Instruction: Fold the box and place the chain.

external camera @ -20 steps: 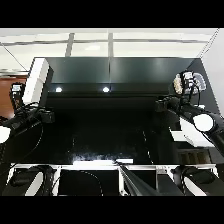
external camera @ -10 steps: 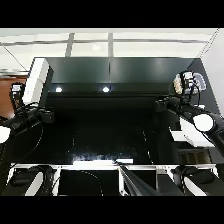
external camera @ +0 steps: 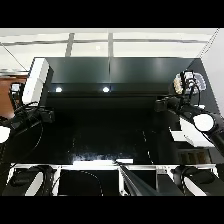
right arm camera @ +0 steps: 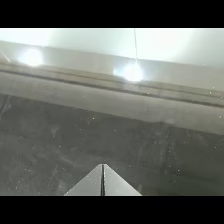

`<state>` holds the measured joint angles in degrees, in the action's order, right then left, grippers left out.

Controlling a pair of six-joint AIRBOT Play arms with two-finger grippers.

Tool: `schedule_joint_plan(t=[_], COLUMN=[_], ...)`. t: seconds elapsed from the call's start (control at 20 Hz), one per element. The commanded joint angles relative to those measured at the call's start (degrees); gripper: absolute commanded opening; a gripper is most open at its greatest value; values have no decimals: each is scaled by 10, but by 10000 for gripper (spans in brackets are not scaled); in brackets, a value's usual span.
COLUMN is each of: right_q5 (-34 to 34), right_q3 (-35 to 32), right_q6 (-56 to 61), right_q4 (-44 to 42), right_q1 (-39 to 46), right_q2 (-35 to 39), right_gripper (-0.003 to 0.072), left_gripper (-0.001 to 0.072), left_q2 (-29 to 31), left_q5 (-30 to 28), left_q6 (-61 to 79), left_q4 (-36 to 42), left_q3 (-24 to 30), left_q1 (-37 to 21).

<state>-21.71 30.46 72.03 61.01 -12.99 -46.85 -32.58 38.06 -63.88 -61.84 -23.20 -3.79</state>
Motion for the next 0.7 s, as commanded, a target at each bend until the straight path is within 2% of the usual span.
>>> schedule_joint_plan(t=[0.0,0.1,0.25,0.3,0.4,0.45,0.5,0.55,0.6,0.65], right_q5=[16,38,37,23,-65,-124,-178,-228,-267,-301], right_q3=[0,8,52,77,147,186,217,244,262,275], right_q6=[-1,3,131,162,163,163,161,148,122,101], right_q4=[-1,38,95,121,180,212,234,249,251,252], right_q1=[1,28,180,249,381,441,492,539,575,608], right_q2=[0,0,-1,-6,-34,-59,-85,-112,-136,-160], right_gripper=[20,19,20,19,31,165,422,720,720,720], left_gripper=[33,33,34,33,33,34,35,119,457,711], left_q2=[-2,-9,-11,-11,-11,-11,-11,-11,-11,-11], left_q5=[-19,-57,-79,-79,-79,-79,-79,-79,-79,-79], left_q6=[1,-6,-8,-8,-8,-8,-8,-8,-8,-7], left_q4=[15,18,19,19,19,19,19,19,19,19], left_q3=[0,0,0,0,0,0,0,0,0,0], left_q1=[0,0,0,0,0,0,0,0,0,0])
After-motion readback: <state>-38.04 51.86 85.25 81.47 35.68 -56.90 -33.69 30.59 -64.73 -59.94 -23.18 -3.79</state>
